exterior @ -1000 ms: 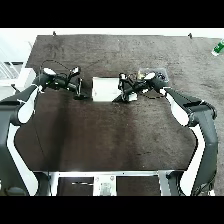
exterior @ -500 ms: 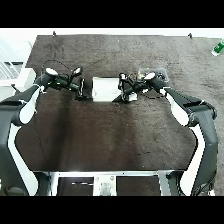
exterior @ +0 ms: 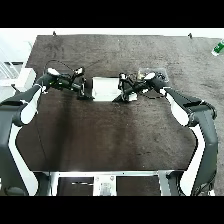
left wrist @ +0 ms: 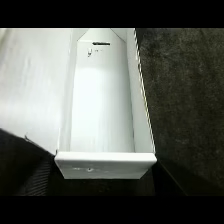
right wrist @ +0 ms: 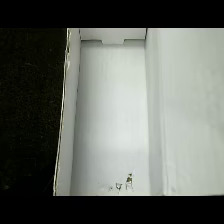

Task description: Fold the box and place the chain.

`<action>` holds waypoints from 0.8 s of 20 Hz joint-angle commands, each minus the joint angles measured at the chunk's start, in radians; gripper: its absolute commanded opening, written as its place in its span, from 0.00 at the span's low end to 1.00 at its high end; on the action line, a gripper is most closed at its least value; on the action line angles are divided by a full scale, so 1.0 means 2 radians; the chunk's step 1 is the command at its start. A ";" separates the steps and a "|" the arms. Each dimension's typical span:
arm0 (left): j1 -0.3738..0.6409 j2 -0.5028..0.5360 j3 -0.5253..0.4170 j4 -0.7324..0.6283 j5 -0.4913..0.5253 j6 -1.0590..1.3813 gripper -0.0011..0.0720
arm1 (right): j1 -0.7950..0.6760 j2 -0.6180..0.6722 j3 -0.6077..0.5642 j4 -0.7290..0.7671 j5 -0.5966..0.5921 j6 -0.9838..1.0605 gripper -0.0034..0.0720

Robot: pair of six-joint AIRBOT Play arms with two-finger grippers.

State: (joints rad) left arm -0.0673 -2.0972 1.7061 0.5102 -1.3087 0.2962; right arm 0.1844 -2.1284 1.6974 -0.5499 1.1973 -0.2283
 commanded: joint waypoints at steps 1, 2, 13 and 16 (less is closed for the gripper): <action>0.000 0.000 0.000 0.011 0.008 0.000 1.00 | 0.000 0.000 0.000 0.000 0.000 0.000 0.61; 0.000 -0.001 0.000 0.011 0.010 0.000 1.00 | 0.000 0.000 0.000 0.000 0.000 0.000 0.61; -0.014 -0.015 0.001 -0.016 0.022 0.021 0.99 | 0.000 0.000 0.000 0.000 0.000 0.000 0.61; -0.015 -0.015 0.009 0.011 0.023 0.000 0.99 | 0.000 0.000 0.000 0.000 0.000 0.000 0.61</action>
